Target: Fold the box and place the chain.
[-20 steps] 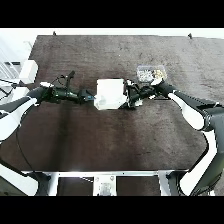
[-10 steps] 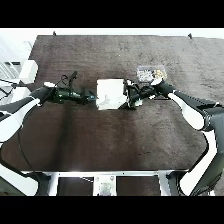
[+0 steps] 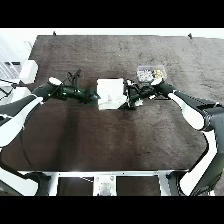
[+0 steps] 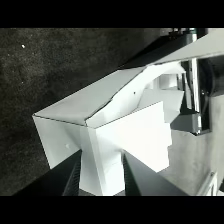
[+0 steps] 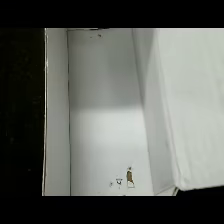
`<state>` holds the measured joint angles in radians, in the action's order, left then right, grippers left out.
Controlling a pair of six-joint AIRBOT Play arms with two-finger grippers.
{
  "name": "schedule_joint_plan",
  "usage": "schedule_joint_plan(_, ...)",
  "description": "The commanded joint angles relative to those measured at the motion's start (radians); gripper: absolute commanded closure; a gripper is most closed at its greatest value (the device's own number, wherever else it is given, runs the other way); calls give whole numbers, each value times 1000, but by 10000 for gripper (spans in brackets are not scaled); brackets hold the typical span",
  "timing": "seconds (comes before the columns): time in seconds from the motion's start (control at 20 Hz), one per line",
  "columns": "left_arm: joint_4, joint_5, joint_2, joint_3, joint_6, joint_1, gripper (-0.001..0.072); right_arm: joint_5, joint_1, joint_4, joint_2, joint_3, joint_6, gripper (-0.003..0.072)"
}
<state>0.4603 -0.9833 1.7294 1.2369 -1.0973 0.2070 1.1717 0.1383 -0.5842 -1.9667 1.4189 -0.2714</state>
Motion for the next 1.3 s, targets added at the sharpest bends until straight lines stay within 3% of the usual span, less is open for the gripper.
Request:
schedule_joint_plan(0.0,147,14,-2,64,-173,42,417,0,-1,0,0,0,1,124)
schedule_joint_plan(0.3,330,23,-3,121,-404,99,426,0,-1,0,0,0,1,124)
schedule_joint_plan(0.65,646,-23,-3,221,-687,183,425,0,-1,0,0,0,1,124)
schedule_joint_plan(1.25,716,-4,-3,236,-756,214,427,0,-1,0,0,0,1,124)
